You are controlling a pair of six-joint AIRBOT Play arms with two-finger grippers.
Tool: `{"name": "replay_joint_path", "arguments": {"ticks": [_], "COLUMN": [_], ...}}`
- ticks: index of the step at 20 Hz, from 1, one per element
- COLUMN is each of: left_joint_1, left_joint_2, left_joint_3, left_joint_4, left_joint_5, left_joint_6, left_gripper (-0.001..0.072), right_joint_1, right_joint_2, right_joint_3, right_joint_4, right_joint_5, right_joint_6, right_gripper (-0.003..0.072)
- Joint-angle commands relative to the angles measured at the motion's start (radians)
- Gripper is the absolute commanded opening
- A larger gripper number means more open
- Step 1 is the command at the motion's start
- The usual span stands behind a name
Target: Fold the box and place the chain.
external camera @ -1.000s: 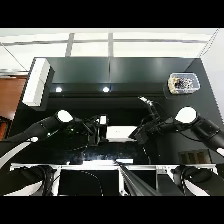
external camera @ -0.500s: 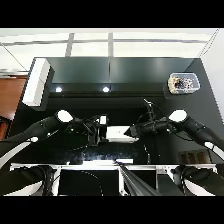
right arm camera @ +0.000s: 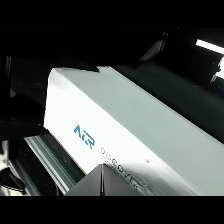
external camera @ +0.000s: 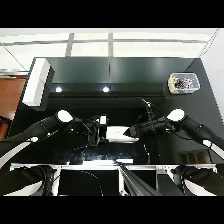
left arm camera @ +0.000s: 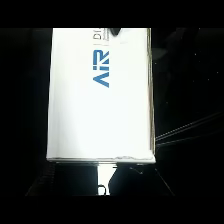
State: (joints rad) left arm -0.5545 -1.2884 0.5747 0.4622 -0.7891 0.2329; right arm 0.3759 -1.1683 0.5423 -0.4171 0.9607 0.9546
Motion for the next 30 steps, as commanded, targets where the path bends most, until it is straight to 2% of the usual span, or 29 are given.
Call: {"name": "replay_joint_path", "arguments": {"ticks": [1,3,4,5,7,10,13,15,19,25,30], "left_joint_1": [0.0,0.0,0.0,0.0,0.001,0.006,0.014,-0.008,-0.114,-0.236,-0.237], "left_joint_2": [-0.001,0.0,0.001,0.004,0.024,0.106,0.215,0.25,0.17,-0.069,-0.119], "left_joint_3": [0.0,0.0,0.001,0.001,0.002,0.005,0.005,0.027,0.141,0.332,0.36], "left_joint_4": [0.0,0.0,0.0,0.002,0.019,0.062,0.152,0.154,0.151,0.197,0.219], "left_joint_5": [0.0,-0.001,-0.003,-0.012,-0.013,-0.04,-0.079,-0.049,0.011,0.024,0.001], "left_joint_6": [0.002,0.002,0.002,-0.006,-0.033,-0.107,-0.248,-0.281,-0.401,-0.586,-0.637], "left_gripper": [0.04,0.0404,0.051,0.0719,0.072,0.072,0.072,0.0718,0.0717,0.0716,0.0716], "right_joint_1": [-0.034,-0.095,-0.134,-0.172,-0.263,-0.398,-0.494,-0.509,-0.509,-0.509,-0.509], "right_joint_2": [0.056,0.142,0.196,0.248,0.349,0.44,0.449,0.449,0.449,0.449,0.449], "right_joint_3": [0.074,0.138,0.165,0.185,0.202,0.202,0.202,0.202,0.202,0.197,0.197], "right_joint_4": [-0.056,-0.163,-0.234,-0.304,-0.415,-0.482,-0.491,-0.479,-0.42,-0.421,-0.422], "right_joint_5": [0.133,0.231,0.266,0.29,0.318,0.367,0.389,0.356,0.261,0.317,0.314], "right_joint_6": [0.007,0.067,0.104,0.136,0.186,0.205,0.205,0.205,0.205,0.204,0.196], "right_gripper": [0.0003,0.0004,0.0003,0.0004,0.0004,0.0005,0.0005,0.0005,0.0005,0.0007,0.0008]}}
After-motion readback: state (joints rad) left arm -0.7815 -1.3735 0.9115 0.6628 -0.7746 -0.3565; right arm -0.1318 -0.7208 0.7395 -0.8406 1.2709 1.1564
